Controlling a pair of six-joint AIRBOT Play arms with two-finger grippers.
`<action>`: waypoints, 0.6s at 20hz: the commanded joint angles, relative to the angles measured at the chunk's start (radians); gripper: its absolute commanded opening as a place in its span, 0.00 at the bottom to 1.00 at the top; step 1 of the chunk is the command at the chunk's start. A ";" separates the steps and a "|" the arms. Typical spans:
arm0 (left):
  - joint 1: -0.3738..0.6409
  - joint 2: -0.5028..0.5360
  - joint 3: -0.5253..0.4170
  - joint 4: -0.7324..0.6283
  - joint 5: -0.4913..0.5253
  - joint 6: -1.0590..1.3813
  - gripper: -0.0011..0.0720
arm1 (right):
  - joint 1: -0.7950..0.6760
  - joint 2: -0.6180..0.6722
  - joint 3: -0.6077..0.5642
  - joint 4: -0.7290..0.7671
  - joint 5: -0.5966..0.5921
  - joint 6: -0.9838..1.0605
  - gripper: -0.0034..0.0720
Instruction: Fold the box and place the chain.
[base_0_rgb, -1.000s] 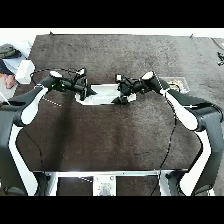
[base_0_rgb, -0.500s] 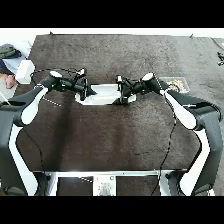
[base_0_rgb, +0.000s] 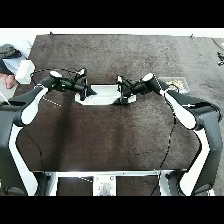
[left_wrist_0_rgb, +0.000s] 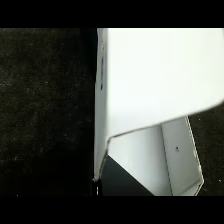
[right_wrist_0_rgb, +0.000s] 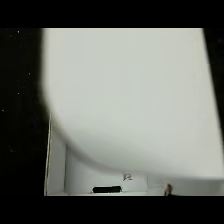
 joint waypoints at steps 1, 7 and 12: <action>0.001 0.001 0.000 0.000 0.000 0.000 0.03 | 0.001 0.000 0.001 0.002 -0.026 0.000 0.54; 0.001 0.001 0.000 0.000 0.001 0.000 0.03 | 0.001 0.000 0.000 0.001 -0.025 0.000 0.54; 0.001 0.001 0.000 0.000 0.001 0.000 0.03 | 0.001 0.000 0.000 0.002 -0.025 0.000 0.54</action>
